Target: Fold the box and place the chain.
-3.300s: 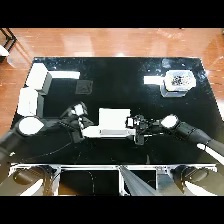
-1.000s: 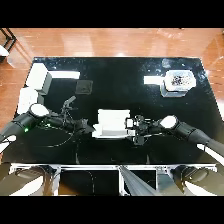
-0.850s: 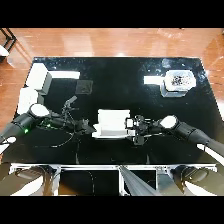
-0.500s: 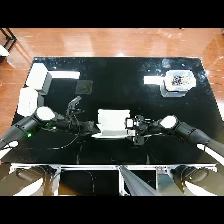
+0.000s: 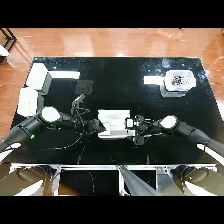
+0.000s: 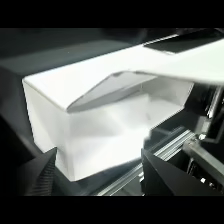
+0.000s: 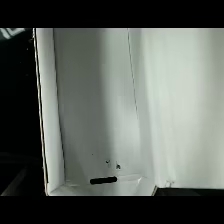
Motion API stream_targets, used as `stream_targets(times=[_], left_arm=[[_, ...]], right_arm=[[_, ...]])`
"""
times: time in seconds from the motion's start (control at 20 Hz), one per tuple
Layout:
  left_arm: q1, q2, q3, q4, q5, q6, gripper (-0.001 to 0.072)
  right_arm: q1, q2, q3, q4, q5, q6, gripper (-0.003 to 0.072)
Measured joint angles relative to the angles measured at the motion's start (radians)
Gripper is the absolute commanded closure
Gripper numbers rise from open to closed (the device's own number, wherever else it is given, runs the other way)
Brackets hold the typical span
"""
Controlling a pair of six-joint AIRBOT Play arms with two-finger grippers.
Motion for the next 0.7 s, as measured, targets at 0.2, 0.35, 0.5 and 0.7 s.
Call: stream_targets(times=[0.2, 0.35, 0.5, 0.7], left_arm=[[-0.023, 0.000, 0.005, 0.012, 0.008, -0.038, 0.0098], [-0.033, 0.000, 0.006, 0.077, 0.008, -0.096, 0.0115], [-0.038, 0.000, 0.006, 0.138, 0.013, -0.148, 0.0161], [-0.060, 0.000, 0.007, 0.169, 0.042, -0.196, 0.0161]], right_arm=[[0.000, 0.000, 0.000, 0.000, 0.000, 0.000, 0.0321], [0.000, 0.000, 0.000, 0.000, 0.001, 0.000, 0.0321], [0.000, 0.000, 0.000, 0.000, 0.001, 0.000, 0.0321], [0.000, 0.000, 0.000, 0.000, 0.001, 0.000, 0.0321]])
